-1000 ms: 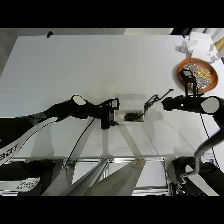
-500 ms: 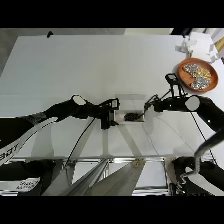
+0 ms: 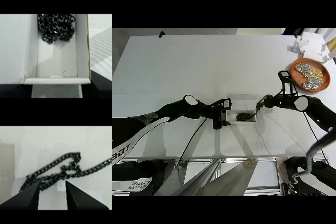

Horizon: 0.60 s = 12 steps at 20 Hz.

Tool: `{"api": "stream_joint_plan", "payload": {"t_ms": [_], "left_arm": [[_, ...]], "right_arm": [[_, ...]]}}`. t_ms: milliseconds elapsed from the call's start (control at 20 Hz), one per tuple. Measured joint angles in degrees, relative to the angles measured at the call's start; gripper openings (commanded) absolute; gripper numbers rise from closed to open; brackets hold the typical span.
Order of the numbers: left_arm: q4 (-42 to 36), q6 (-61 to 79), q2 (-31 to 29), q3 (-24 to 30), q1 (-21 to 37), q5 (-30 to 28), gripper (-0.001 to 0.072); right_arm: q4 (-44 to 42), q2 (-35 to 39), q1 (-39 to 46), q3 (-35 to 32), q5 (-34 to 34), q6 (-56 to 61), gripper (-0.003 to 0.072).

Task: Fold the box and place the chain.

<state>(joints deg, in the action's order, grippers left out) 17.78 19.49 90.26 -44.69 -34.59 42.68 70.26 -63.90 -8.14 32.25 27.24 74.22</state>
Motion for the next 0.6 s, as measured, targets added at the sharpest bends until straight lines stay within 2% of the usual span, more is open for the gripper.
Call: {"api": "stream_joint_plan", "payload": {"t_ms": [250, 400, 600], "left_arm": [[0.0, 0.0, 0.0, 0.0, 0.0, 0.0, 0.0138], [0.0, 0.0, 0.0, 0.0, 0.0, 0.0, 0.0138], [0.0, 0.0, 0.0, 0.0, 0.0, 0.0, 0.0138]], "right_arm": [[0.1, 0.0, 0.0, 0.4, -2.0, 2.3, 0.031], [2.0, 0.0, 0.0, 2.8, 1.1, 3.7, 0.0309], [8.8, -2.4, 0.0, 8.3, 7.8, 7.3, 0.0309]]}}
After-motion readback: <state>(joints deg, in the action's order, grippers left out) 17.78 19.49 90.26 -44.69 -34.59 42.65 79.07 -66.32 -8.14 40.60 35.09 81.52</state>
